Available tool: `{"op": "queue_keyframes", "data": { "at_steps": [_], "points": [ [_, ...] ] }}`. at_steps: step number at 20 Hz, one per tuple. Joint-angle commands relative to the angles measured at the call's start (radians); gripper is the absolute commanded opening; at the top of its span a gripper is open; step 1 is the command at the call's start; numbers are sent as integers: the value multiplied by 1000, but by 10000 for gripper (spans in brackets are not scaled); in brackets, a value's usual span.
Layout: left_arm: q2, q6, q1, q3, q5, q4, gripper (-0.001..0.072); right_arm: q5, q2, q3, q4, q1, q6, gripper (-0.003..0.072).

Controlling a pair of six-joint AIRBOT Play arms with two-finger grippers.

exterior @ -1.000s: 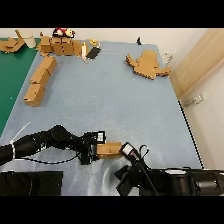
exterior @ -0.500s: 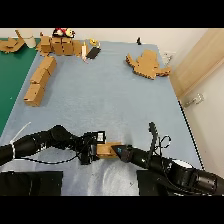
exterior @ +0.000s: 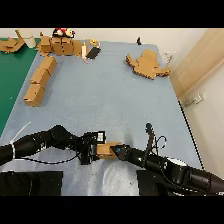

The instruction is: Fold the box.

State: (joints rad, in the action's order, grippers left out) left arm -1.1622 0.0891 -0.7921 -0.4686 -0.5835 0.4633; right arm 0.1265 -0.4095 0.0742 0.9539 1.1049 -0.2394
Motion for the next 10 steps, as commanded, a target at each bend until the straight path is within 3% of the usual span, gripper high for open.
{"op": "queue_keyframes", "data": {
  "at_steps": [1,10],
  "points": [
    [0,0,1,0,0,0,458,-53,-64,-1,13,-1,-5,1],
    [0,0,1,0,0,0,458,-128,-186,-1,13,-1,-7,1]
  ]
}}
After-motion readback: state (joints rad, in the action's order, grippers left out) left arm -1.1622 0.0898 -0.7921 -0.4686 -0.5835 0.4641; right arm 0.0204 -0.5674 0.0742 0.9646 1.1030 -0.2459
